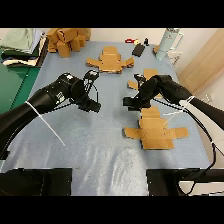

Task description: Fold the box.

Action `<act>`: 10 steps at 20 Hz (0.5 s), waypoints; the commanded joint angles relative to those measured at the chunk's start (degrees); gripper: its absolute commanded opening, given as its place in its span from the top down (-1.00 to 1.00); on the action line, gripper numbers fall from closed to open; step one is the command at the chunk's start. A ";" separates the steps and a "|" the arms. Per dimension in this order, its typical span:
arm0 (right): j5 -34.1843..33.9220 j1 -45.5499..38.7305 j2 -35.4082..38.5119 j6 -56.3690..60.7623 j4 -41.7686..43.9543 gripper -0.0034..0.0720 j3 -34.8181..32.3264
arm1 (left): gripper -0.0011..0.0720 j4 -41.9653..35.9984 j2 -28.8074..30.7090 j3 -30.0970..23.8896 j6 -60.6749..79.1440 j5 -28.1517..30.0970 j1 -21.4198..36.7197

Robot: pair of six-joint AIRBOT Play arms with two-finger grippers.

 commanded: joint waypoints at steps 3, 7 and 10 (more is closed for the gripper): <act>2.29 -0.57 0.02 1.42 2.10 0.86 1.31 | 0.93 0.00 -0.02 -0.02 0.00 0.28 0.02; -18.10 -8.68 2.25 1.51 -14.49 0.48 10.47 | 0.93 0.00 -0.04 0.00 0.00 3.34 0.04; -31.89 -18.12 4.63 -0.68 -29.44 -0.10 9.22 | 0.93 0.00 -0.04 0.00 0.00 4.98 0.04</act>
